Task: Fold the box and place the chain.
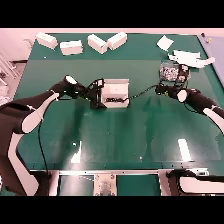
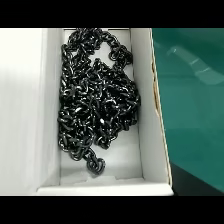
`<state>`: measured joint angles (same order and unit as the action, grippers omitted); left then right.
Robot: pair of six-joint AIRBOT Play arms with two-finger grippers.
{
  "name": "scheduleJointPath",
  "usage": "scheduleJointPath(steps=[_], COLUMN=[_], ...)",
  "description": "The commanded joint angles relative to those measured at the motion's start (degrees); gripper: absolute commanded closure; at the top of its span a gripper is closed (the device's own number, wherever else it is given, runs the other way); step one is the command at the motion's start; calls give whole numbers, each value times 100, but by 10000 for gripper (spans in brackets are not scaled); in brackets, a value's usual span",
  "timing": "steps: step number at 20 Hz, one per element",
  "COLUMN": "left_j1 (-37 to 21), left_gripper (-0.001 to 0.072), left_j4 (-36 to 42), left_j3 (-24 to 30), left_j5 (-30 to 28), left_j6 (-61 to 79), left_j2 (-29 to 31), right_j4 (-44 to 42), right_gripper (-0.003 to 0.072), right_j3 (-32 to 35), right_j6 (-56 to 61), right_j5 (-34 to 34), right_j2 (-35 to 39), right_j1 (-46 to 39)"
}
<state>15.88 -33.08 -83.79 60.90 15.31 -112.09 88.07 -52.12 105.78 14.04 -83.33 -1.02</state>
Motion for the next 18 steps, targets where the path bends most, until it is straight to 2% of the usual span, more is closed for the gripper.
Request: scheduleJointPath(steps=[1, 10, 18], left_j1=[-2, -2, -4], left_gripper=[241, 241, 241], left_j4=[-83, -79, -79], left_j3=[4, 4, 4], left_j5=[-15, -24, -26], left_j6=[9, 9, 9], left_j2=[0, 0, 0], right_j4=[-367, -396, -654], right_gripper=[131, 150, 165], right_j3=[-83, -1003, -1672], right_j6=[208, 396, 485], right_j5=[-1067, -1049, -538], right_j2=[-601, -1342, -2037], right_j1=[-59, -197, -195])
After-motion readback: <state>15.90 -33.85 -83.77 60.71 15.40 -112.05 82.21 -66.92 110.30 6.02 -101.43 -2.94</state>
